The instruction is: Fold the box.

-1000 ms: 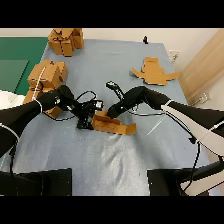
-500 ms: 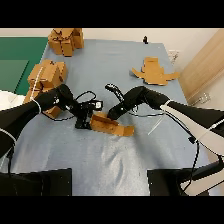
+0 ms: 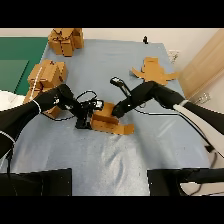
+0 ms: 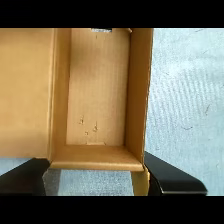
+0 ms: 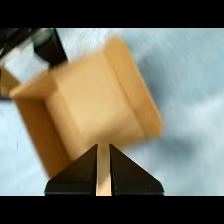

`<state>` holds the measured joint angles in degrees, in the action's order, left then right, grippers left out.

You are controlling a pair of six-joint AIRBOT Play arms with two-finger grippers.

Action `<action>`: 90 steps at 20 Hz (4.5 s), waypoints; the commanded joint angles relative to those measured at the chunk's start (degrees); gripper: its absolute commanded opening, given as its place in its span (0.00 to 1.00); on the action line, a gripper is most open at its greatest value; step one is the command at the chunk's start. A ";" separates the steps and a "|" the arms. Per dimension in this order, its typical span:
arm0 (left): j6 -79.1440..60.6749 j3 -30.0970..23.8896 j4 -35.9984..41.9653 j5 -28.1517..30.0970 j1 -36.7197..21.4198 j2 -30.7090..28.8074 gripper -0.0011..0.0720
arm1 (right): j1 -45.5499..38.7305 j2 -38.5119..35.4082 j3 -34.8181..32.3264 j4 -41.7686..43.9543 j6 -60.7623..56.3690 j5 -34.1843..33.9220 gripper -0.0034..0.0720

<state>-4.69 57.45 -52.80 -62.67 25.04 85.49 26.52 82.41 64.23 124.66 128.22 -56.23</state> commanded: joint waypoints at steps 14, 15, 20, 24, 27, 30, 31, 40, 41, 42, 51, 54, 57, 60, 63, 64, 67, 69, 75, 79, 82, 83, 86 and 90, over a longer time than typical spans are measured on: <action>1.31 0.02 -2.56 -0.76 0.09 -0.02 0.40 | 10.75 -13.77 -23.87 -7.96 13.40 27.67 0.77; 1.31 0.02 -2.56 -0.76 0.11 -0.02 0.40 | 10.82 -12.04 -22.86 -6.36 13.99 27.12 0.77; 1.31 0.02 -2.56 -0.76 0.09 -0.02 0.40 | 14.47 -9.16 -20.33 -5.68 15.21 27.67 0.28; 1.31 0.02 -2.56 -0.76 0.24 -0.02 0.40 | 14.60 -9.14 -20.33 -5.64 15.21 30.93 0.14; 1.31 0.02 -2.56 -0.76 0.31 -0.02 0.40 | 14.60 -8.94 -20.31 -5.16 15.21 33.88 0.14; 1.31 0.02 -2.56 -0.79 0.31 -0.02 0.40 | 14.60 -8.00 -20.33 -3.06 15.19 32.33 0.34; 1.31 0.02 -2.54 -0.79 0.31 -0.02 0.40 | 14.60 -7.76 -20.33 -2.56 15.10 31.65 0.62; 1.31 0.02 -2.56 -0.74 0.28 -0.02 0.40 | 14.49 -11.52 -20.26 -4.94 7.74 28.13 0.05; 1.31 0.02 -2.56 -0.72 0.28 -0.02 0.40 | 14.47 -13.97 -20.26 -7.06 4.26 26.80 0.05; 1.31 0.02 -2.56 -0.74 0.28 -0.02 0.40 | 14.10 -16.90 -20.26 -9.86 -0.13 24.11 0.05; 1.31 0.02 -2.56 -0.72 0.28 -0.02 0.40 | -8.15 -43.82 -34.21 -15.08 -39.91 5.88 0.05; 1.31 0.02 -2.56 -0.72 0.28 -0.02 0.40 | -11.52 -38.93 -38.23 -7.26 -37.94 6.19 0.05; 1.33 0.02 -2.56 -0.70 0.28 -0.02 0.40 | -11.39 -26.91 -37.53 7.93 -25.38 9.77 0.05; 1.33 0.02 -2.56 -0.72 0.28 -0.02 0.40 | -9.49 -16.57 -33.79 20.52 -15.30 12.24 0.05; 1.33 0.02 -2.56 -0.72 0.28 -0.02 0.40 | -5.60 -10.97 -28.79 21.75 -14.58 12.13 0.05; 1.36 0.02 -2.54 -0.79 0.28 -0.02 0.40 | -4.74 -10.21 -27.74 21.97 -14.60 11.67 0.05; 1.36 0.02 -2.54 -0.81 0.28 -0.02 0.40 | -4.28 -11.37 -25.42 23.82 -13.44 9.40 0.05; 1.42 0.02 -2.54 -1.01 0.31 -0.02 0.40 | -4.28 -13.38 -25.16 23.82 -13.55 7.65 0.23; 1.75 0.02 -2.54 -0.94 0.31 -0.02 0.40 | -4.24 -13.07 -25.18 26.18 -13.73 5.92 0.28; 1.75 0.02 -2.54 -0.96 0.31 -0.02 0.40 | -3.96 -12.59 -25.16 27.21 -13.68 6.49 0.28; 1.75 0.02 -2.54 -0.94 0.31 -0.02 0.40 | -2.51 -12.26 -25.14 27.71 -13.75 9.53 0.38; 1.75 0.02 -2.54 -0.92 0.31 -0.02 0.40 | -2.05 -11.96 -24.87 28.02 -13.77 10.40 0.50; 1.75 0.02 -2.56 -0.92 0.31 -0.02 0.40 | -0.37 -10.91 -23.45 27.17 -16.79 12.98 0.67; 1.75 0.02 -2.58 -0.92 0.28 -0.02 0.40 | 1.55 -9.51 -19.80 16.35 -30.42 13.29 0.67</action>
<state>-2.92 57.49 -55.33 -63.61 25.34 85.45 26.48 72.10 42.24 148.24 106.96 -43.97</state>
